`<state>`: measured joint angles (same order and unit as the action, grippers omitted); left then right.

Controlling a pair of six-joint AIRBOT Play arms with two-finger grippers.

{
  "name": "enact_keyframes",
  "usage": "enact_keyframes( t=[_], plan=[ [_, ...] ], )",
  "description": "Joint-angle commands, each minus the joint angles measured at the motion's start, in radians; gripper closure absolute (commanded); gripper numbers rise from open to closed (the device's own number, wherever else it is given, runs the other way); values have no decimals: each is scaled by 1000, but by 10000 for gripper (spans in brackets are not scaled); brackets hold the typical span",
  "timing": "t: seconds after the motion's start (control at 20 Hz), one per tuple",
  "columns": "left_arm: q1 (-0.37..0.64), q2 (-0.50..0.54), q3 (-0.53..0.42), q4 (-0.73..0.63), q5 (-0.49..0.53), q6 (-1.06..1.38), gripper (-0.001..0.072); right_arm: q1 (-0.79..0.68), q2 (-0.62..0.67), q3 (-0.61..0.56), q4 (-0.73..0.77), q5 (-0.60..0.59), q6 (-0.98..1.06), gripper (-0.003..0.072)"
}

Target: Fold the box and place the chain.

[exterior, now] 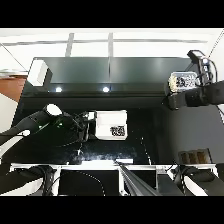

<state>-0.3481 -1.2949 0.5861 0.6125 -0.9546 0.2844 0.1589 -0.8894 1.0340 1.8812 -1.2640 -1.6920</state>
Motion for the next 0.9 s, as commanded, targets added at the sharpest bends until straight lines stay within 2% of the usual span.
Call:
enact_keyframes(
  t=[0.0,0.1,0.15,0.35,0.45,0.55,0.7,0.85],
  plan=[
    [-1,-1,0,3,5,-4,210,55,-8,-92,104,194,18,135],
    [-1,-1,0,3,5,-4,210,114,-42,-121,142,308,43,115],
    [-1,-1,0,3,5,-4,210,150,-74,-120,142,354,42,-18],
    [-1,-1,0,3,11,-4,210,256,-218,-119,150,546,-58,-30],
    [-1,-1,0,3,13,-3,210,279,-272,-119,198,619,-171,-29],
    [-1,-1,0,3,13,-3,210,279,-314,-112,243,582,-222,-21],
    [-1,-1,0,3,13,-3,210,285,-340,-113,312,418,-371,-20],
    [-1,-1,0,3,13,-3,209,286,-340,-113,338,315,-526,-21]
  ],
)
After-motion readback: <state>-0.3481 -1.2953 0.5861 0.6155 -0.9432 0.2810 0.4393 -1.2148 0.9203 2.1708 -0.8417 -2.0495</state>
